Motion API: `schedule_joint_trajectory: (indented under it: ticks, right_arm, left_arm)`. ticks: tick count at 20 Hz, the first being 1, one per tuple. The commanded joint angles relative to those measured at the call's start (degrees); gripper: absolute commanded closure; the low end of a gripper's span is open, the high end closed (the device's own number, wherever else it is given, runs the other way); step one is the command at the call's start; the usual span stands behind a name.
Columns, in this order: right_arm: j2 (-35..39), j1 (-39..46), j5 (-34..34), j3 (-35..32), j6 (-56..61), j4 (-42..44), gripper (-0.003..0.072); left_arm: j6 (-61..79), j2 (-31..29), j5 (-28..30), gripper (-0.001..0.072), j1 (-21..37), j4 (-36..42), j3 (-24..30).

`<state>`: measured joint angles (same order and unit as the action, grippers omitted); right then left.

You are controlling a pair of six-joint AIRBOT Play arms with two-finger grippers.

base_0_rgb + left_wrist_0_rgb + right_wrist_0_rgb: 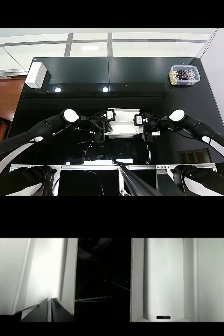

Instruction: Fold the box and place the chain.

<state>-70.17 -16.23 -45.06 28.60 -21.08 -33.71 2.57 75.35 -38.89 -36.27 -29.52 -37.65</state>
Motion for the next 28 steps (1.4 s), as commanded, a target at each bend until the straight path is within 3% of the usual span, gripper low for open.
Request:
schedule_joint_trajectory:
  ticks: [1,2,3,4,5,6,7,8,9,11,14,19,23,25,28]
  right_arm:
    - [0.0,0.0,0.1,0.1,0.1,0.0,0.0530]
    - [0.0,0.0,0.1,0.1,0.0,0.0,0.0529]
    - [0.0,0.0,0.1,0.1,0.0,0.0,0.0530]
    - [0.0,0.0,0.1,0.1,0.1,0.0,0.0530]
    - [0.0,0.0,0.1,0.1,0.1,0.0,0.0530]
    - [0.0,0.0,0.1,0.1,0.1,0.1,0.0530]
    - [0.0,0.0,0.1,0.1,0.1,0.0,0.0530]
    - [0.0,0.0,0.1,0.1,0.1,0.1,0.0530]
    - [0.0,0.0,0.1,0.1,0.1,0.0,0.0530]
    - [0.0,0.0,0.1,0.1,0.1,0.0,0.0530]
    - [0.0,0.0,0.1,0.1,0.1,0.0,0.0530]
    - [0.0,0.0,0.1,0.1,0.1,0.1,0.0530]
    - [0.0,0.0,0.1,0.1,0.0,0.0,0.0530]
    - [0.0,0.0,0.1,0.1,0.0,0.0,0.0530]
    - [0.0,0.0,0.1,0.1,0.0,0.0,0.0530]
  left_arm:
    - [0.0,0.1,-0.2,0.0616,0.0,0.2,0.0]
    - [0.0,0.1,-0.1,0.0458,0.0,0.2,0.0]
    - [0.0,0.1,-0.1,0.0349,0.0,0.2,0.0]
    - [0.0,0.1,-0.2,0.0368,0.1,-0.1,0.0]
    - [0.0,0.1,-0.3,0.0568,0.1,-0.2,0.0]
    - [0.0,0.1,-0.3,0.0554,0.0,-0.2,0.0]
    - [0.0,0.1,-0.2,0.0346,0.0,0.2,0.0]
    - [-0.5,0.0,-0.2,0.0244,0.0,0.4,0.0]
    - [-0.9,0.0,-0.2,0.0256,0.2,0.1,0.0]
    - [-0.9,-0.1,-0.8,0.0660,0.2,-0.7,-0.1]
    - [-5.3,-2.4,-2.3,0.0678,0.7,-4.8,-0.1]
    - [-27.0,-12.9,-7.7,0.0680,7.8,-21.8,-0.1]
    - [-73.5,-18.9,-9.9,0.0679,21.1,-35.1,0.2]
    - [-84.5,-18.5,-13.3,0.0678,28.6,-30.6,2.0]
    - [-80.0,-14.2,-21.0,0.0678,36.8,-12.8,6.8]
